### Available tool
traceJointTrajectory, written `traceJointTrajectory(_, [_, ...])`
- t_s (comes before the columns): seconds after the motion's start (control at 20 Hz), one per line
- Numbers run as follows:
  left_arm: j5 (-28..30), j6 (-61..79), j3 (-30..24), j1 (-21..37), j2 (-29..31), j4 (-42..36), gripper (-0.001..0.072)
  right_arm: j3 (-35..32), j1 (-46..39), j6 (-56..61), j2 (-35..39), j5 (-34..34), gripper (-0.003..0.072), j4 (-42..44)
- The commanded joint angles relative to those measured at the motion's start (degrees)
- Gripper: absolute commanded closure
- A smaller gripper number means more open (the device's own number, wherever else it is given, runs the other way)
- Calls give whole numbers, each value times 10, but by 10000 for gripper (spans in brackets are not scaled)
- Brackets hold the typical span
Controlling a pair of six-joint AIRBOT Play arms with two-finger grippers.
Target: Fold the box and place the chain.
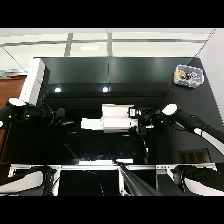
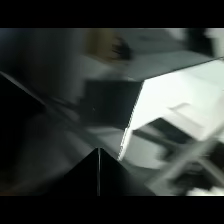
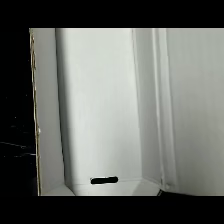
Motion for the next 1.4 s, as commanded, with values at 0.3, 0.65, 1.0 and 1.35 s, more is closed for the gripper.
traceJointTrajectory(0.3, [27,4,2,-83,-78,-57,684,0,0,0,0,0,557,0])
traceJointTrajectory(0.65, [-9,71,61,-161,-80,-57,683,0,1,0,0,0,557,0])
traceJointTrajectory(1.0, [-17,94,70,-161,-82,-48,683,0,0,0,0,0,557,0])
traceJointTrajectory(1.35, [9,77,70,-162,-116,-37,684,0,1,0,0,0,557,0])
